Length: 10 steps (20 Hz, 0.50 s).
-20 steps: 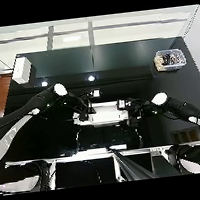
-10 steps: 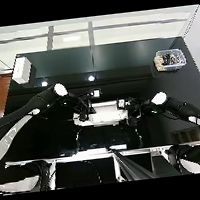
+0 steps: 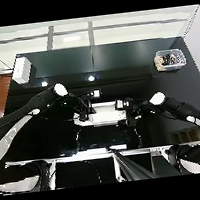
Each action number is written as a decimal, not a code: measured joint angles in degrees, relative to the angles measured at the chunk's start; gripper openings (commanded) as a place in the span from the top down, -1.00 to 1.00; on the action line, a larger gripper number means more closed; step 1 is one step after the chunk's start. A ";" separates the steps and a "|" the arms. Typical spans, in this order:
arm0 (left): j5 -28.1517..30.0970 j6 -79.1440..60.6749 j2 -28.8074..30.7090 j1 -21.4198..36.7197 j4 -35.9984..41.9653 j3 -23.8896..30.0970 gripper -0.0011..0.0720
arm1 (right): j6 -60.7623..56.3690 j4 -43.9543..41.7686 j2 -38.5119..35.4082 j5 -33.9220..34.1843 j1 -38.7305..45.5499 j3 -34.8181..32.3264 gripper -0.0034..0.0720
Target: Fold the box and place the chain.
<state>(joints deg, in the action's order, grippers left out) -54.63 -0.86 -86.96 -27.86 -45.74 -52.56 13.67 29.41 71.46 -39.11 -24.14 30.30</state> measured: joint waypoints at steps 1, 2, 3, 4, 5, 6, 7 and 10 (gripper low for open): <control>0.00 0.00 0.02 0.00 0.00 0.00 0.91 | -0.02 0.07 0.02 0.04 -0.09 0.04 -0.86; 0.00 0.00 0.02 0.00 0.00 0.00 0.91 | 0.00 0.11 0.07 0.04 -0.20 0.07 -0.86; 0.00 0.00 0.02 0.00 0.00 0.00 0.91 | 0.00 0.17 0.07 -0.02 -0.24 0.11 -0.86; 0.00 0.00 0.02 0.02 0.00 0.00 0.91 | -0.02 0.17 0.09 0.00 -0.31 0.11 -0.86; 0.00 0.02 0.02 0.07 0.00 0.00 0.91 | 0.00 0.22 0.09 0.00 -0.31 0.11 -0.86; 0.00 0.02 0.02 0.07 -0.02 0.00 0.91 | 0.00 0.22 0.09 0.00 -0.31 0.11 -0.86; 0.00 0.02 0.02 0.07 -0.02 0.00 0.91 | 0.00 0.26 0.09 0.00 -0.35 0.11 -0.86; 0.02 0.00 0.02 0.07 -0.02 0.00 0.91 | -0.11 0.68 0.11 -0.33 -0.35 0.11 -0.86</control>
